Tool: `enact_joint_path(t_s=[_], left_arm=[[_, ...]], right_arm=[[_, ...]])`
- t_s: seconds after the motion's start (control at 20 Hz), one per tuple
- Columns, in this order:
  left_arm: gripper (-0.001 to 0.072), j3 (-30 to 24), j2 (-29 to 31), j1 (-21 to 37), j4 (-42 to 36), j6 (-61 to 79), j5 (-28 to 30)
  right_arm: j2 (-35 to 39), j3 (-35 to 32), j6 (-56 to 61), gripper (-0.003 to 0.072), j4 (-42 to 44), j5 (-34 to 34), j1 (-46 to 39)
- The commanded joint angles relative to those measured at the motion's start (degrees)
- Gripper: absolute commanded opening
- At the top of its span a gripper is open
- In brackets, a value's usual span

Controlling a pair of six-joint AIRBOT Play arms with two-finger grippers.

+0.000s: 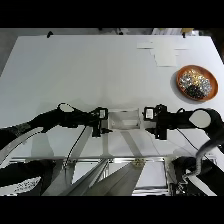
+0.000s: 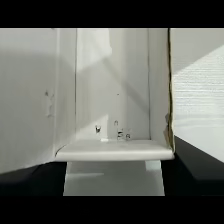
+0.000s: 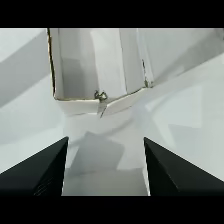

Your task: Fold the box and place the chain.

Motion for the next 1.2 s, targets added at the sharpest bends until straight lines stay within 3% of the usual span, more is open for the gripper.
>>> enact_joint_path(t_s=[0.0,0.3,0.4,0.45,0.7,1.15], left_arm=[[0.015,-0.02,0.04,0.04,0.15,0.24,0.11],[0.015,-0.02,0.04,0.04,0.15,0.24,0.09],[0.015,-0.02,0.04,0.04,0.15,0.24,0.09],[0.015,-0.02,0.04,0.04,0.15,0.24,0.09],[0.015,-0.02,0.04,0.04,0.15,0.24,0.09],[0.015,-0.02,0.04,0.04,0.15,0.24,0.11]], right_arm=[[2.75,-0.07,0.28,0.0573,-0.59,0.72,0.0],[2.6,-0.07,0.24,0.0572,3.23,0.68,0.0],[2.6,-0.07,-0.5,0.0448,8.68,0.68,0.0],[2.6,-0.07,-1.03,0.044,11.08,0.66,0.0],[2.62,-0.07,-1.25,0.0438,9.51,0.42,0.0],[3.17,-0.02,-1.2,0.0438,16.52,-6.69,0.0]])
